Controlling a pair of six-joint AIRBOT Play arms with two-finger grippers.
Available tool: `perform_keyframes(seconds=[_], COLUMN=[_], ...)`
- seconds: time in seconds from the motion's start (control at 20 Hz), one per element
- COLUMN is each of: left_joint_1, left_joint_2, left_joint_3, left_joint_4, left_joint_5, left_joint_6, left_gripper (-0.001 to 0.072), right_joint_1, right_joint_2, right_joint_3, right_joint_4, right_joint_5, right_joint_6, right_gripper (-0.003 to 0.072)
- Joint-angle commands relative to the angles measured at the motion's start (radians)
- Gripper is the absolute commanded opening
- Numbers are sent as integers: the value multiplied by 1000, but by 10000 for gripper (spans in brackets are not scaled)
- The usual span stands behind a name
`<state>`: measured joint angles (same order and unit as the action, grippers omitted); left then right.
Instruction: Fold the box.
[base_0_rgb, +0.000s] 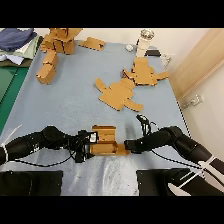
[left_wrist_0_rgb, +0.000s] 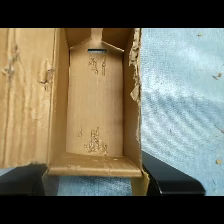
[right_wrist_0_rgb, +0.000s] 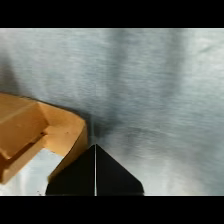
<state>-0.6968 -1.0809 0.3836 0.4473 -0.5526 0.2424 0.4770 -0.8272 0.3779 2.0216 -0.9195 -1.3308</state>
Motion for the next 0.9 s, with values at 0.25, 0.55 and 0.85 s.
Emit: perform_keyframes(seconds=[0.25, 0.55, 0.85], left_joint_1=[0, 0, 0], left_joint_2=[0, 1, 0], left_joint_3=[0, 0, 0], left_joint_4=[2, 2, 2], left_joint_5=[0, -2, -5], left_joint_6=[0, 0, 0], left_gripper=[454, 454, 454], right_joint_1=[1, 36, 49], right_joint_2=[85, 79, 29], right_joint_3=[61, 61, 63], right_joint_4=[129, 176, 178], right_joint_5=[-4, 6, 40], right_joint_6=[-48, -50, 16], right_gripper=[68, 537, 508])
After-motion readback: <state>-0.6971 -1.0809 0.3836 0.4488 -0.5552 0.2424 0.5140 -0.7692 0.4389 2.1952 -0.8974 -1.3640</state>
